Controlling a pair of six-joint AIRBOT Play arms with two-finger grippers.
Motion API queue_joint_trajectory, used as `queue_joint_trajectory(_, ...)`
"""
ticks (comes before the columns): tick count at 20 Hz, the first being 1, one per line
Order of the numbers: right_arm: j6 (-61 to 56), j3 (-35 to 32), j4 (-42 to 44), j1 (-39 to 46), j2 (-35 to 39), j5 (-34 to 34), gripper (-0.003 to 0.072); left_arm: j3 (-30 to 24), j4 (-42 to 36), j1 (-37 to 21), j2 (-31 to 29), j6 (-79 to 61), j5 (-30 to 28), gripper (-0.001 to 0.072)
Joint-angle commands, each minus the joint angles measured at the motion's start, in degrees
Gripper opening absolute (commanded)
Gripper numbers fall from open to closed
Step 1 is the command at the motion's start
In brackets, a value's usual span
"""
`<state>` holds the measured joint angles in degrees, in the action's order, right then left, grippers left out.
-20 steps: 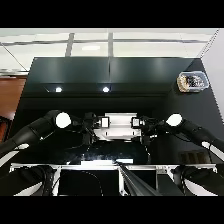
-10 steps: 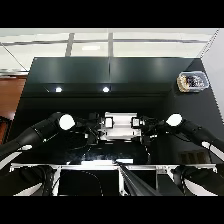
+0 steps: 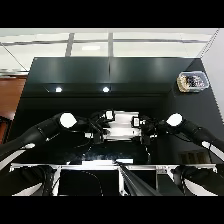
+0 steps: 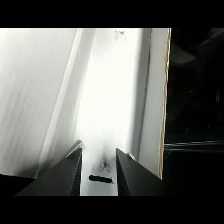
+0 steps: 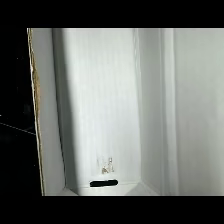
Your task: Fold the box and place the chain.
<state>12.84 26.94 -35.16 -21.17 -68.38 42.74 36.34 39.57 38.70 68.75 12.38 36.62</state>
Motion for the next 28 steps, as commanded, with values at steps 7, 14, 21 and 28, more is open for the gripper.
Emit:
queue_joint_trajectory(7, 0.0, 0.0, 0.0, 0.0, 0.0, 0.1, 0.0170, 0.0, -0.9, 0.0, 0.6, 0.0, 1.4, 0.0389)
queue_joint_trajectory(14, 0.0, 0.0, 0.0, 0.0, 0.0, 0.1, 0.0170, 0.5, 0.0, -1.0, 0.3, 0.2, 5.7, 0.0132)
queue_joint_trajectory(21, 0.0, 0.0, 0.2, 0.0, 0.0, 0.1, 0.0170, 2.2, 25.9, -15.9, -10.8, 40.4, 21.1, 0.0026)
queue_joint_trajectory(28, 0.0, 0.0, 0.2, 0.0, 0.0, 0.1, 0.0170, -1.3, 25.7, -34.4, -12.2, 70.4, 29.5, 0.0027)
